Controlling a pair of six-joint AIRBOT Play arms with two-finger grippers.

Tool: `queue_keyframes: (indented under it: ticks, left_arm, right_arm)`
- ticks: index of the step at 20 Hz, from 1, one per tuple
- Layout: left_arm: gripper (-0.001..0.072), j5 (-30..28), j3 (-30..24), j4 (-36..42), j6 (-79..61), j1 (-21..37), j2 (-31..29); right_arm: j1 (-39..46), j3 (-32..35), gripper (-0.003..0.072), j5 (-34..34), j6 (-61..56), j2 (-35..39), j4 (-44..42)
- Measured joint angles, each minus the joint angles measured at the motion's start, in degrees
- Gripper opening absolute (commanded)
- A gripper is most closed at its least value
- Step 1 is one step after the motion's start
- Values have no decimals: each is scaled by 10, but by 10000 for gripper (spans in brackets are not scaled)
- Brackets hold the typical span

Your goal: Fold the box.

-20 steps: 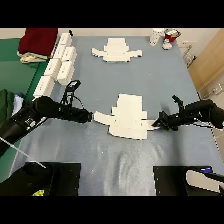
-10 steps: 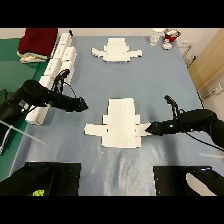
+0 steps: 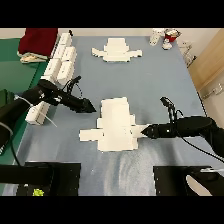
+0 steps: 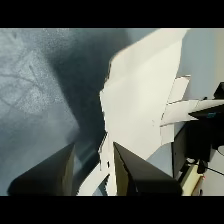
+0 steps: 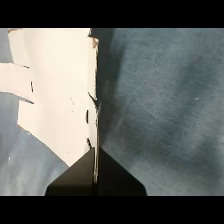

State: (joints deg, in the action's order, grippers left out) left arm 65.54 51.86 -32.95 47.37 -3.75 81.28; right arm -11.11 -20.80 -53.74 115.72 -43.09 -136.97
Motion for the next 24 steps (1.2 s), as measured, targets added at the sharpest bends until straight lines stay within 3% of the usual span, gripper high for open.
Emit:
queue_keyframes:
  ticks: [9, 16, 17, 18, 24]
  left_arm:
    - [344, 105, 168, 19, -61, -57, 190]
    - [336, 173, 212, 20, -113, -87, 229]
    - [160, 178, 214, 20, -121, -89, 231]
    - [84, 181, 214, 20, -128, -90, 232]
    - [84, 196, 217, 21, -168, -94, 234]
  right_arm:
    - [-4, 0, 3, 4, -7, 2, 4]
    - [-4, 0, 3, 4, -9, 3, 8]
    - [-4, 0, 3, 4, -10, 3, 9]
    - [-4, 0, 3, 4, -12, 3, 9]
    - [-4, 0, 3, 3, -17, 3, 12]
